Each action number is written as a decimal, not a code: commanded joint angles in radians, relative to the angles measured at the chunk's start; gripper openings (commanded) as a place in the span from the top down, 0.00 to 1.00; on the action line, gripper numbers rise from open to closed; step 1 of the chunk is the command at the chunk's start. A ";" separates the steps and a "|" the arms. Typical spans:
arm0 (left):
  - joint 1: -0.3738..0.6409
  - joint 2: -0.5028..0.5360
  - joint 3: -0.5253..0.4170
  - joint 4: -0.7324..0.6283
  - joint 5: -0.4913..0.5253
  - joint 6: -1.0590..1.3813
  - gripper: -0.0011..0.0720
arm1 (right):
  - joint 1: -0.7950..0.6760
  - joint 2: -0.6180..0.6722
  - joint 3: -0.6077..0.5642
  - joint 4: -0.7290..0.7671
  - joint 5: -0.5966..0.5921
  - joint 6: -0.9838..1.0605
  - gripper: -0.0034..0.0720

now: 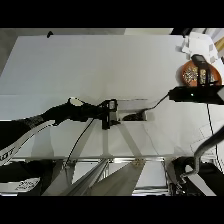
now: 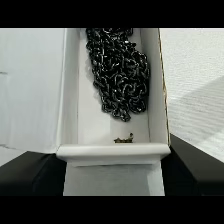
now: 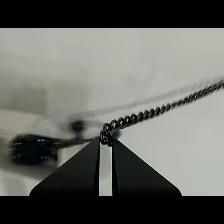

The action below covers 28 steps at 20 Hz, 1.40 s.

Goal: Fold the box and place the chain.

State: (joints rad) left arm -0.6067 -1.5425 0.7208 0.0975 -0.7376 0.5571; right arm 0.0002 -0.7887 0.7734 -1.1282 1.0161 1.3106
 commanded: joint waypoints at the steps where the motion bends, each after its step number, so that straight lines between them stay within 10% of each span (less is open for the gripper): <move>1: 0.001 0.000 0.000 0.000 -0.002 0.000 0.94 | 0.001 0.188 0.001 0.256 0.087 -0.098 0.94; 7: 0.001 0.000 0.000 0.000 -0.006 0.000 0.94 | 0.001 0.352 0.001 0.577 0.106 -0.146 0.94; 17: 0.001 0.000 0.000 0.000 -0.007 0.000 0.94 | 0.001 0.353 0.001 0.662 0.086 -0.215 0.94; 28: 0.001 0.000 0.000 0.000 -0.007 0.000 0.94 | 0.001 0.089 0.001 0.656 0.083 -0.470 0.94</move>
State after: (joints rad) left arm -0.6067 -1.5425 0.7208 0.0975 -0.7448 0.5575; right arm 0.0002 -0.6239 0.7738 -0.4732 1.0977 0.9142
